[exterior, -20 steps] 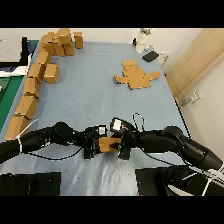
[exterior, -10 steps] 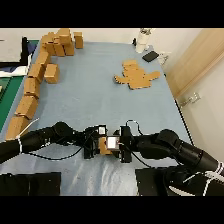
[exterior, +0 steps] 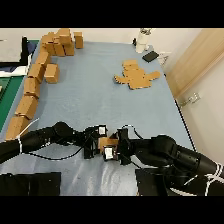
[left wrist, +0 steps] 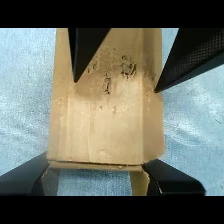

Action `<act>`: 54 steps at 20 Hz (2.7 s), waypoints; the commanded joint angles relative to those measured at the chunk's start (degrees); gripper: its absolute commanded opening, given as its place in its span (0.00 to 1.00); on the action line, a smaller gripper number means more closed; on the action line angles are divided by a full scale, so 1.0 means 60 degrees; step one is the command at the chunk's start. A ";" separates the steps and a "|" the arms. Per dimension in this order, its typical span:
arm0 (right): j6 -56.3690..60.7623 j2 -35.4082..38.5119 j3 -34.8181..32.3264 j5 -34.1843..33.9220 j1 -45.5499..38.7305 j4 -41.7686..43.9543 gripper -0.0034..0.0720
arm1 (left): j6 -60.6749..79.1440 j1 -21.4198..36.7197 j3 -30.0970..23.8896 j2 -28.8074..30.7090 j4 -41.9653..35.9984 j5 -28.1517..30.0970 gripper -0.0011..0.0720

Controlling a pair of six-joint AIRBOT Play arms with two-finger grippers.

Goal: Fold the box.

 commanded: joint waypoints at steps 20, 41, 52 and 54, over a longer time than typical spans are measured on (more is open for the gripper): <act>0.2379 0.0845 -0.0040 -0.0368 0.0962 -0.3118 0.47 | 0.0004 0.0000 0.0011 -0.0004 0.0004 0.0004 0.73; 0.2557 0.0226 -0.0025 -0.0441 0.0958 -0.2401 0.42 | 0.0004 0.0000 0.0011 -0.0004 0.0004 0.0004 0.73; 0.8604 0.2630 -0.0080 -0.3118 0.0922 0.0539 0.34 | 0.0004 0.0000 0.0011 -0.0004 0.0004 0.0007 0.73; 1.0998 0.2506 -0.0980 -0.1821 0.0958 0.2175 0.05 | 0.0004 0.0000 0.0011 -0.0004 0.0004 0.0000 0.73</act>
